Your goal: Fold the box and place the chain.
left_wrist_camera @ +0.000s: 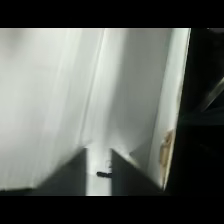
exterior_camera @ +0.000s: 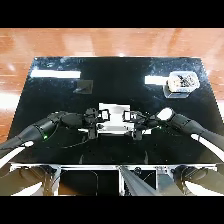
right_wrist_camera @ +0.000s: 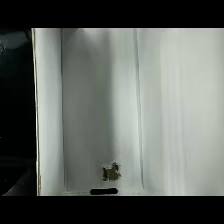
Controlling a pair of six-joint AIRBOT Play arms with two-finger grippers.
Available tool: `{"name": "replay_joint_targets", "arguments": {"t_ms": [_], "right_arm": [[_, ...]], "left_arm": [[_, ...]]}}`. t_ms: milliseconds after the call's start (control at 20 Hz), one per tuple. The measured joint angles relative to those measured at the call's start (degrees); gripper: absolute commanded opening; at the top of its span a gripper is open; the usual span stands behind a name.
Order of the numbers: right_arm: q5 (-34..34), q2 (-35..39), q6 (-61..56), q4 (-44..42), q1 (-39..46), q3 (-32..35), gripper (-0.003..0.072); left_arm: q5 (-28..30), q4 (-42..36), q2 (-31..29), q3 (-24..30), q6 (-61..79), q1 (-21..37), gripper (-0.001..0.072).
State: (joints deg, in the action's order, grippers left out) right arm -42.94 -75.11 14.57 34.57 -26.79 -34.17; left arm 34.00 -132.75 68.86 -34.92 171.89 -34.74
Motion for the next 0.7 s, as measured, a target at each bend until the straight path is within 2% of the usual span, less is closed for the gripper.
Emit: {"name": "replay_joint_targets", "arguments": {"t_ms": [50,350,700], "right_arm": [[-0.04,0.00,0.00,0.00,0.00,0.00,0.0580],[0.07,0.00,-0.02,0.00,0.00,0.00,0.0580],[0.07,0.00,0.00,0.02,0.00,0.00,0.0580]], "left_arm": [[0.07,0.02,-0.02,0.00,0.00,0.02,0.0019],[1.55,0.63,-1.86,0.00,-4.61,2.99,0.0017],[3.65,1.16,-11.82,0.04,-16.96,12.92,0.0018]]}}
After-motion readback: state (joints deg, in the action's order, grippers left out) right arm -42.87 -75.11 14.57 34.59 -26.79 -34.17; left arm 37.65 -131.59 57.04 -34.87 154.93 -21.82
